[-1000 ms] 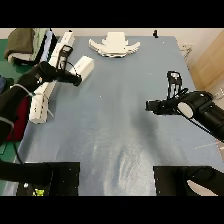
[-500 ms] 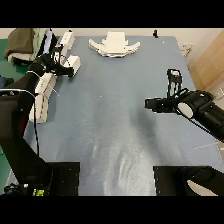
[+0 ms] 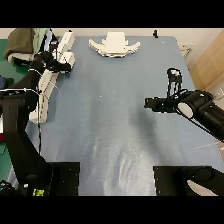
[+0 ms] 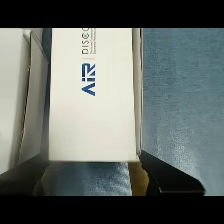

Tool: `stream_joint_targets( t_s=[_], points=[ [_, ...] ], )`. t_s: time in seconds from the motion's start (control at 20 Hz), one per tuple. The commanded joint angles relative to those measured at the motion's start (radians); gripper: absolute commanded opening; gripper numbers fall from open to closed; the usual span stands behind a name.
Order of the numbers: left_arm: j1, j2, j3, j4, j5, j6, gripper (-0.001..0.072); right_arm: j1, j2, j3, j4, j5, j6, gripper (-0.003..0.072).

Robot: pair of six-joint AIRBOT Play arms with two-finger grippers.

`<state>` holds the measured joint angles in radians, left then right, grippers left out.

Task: Fold the box.

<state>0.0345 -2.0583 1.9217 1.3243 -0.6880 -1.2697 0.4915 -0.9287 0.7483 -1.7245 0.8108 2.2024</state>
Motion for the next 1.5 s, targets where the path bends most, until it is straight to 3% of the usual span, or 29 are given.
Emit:
stream_joint_targets(
  t_s=[0.0,0.75,1.15,1.2,1.45],
  points=[
    [0.004,-0.004,0.01,0.01,0.047,-0.002,0.0462,0.0,-0.001,0.0,0.0,0.0,0.0,0.0004],
    [0.005,-0.018,0.009,0.007,0.082,-0.003,0.0451,0.0,-0.001,0.0,0.0,0.0,0.0,0.0004],
    [0.019,-0.026,0.009,0.008,-0.088,-0.003,0.0455,0.0,-0.001,0.0,-0.001,0.0,0.0,0.0004],
    [0.019,-0.028,0.01,0.011,-0.097,-0.003,0.0548,0.0,-0.001,0.001,-0.001,0.0,0.0,0.0004],
    [0.019,-0.035,0.01,0.011,-0.135,-0.003,0.0548,0.0,-0.001,0.0,0.0,0.0,0.0,0.0004]
  ],
)
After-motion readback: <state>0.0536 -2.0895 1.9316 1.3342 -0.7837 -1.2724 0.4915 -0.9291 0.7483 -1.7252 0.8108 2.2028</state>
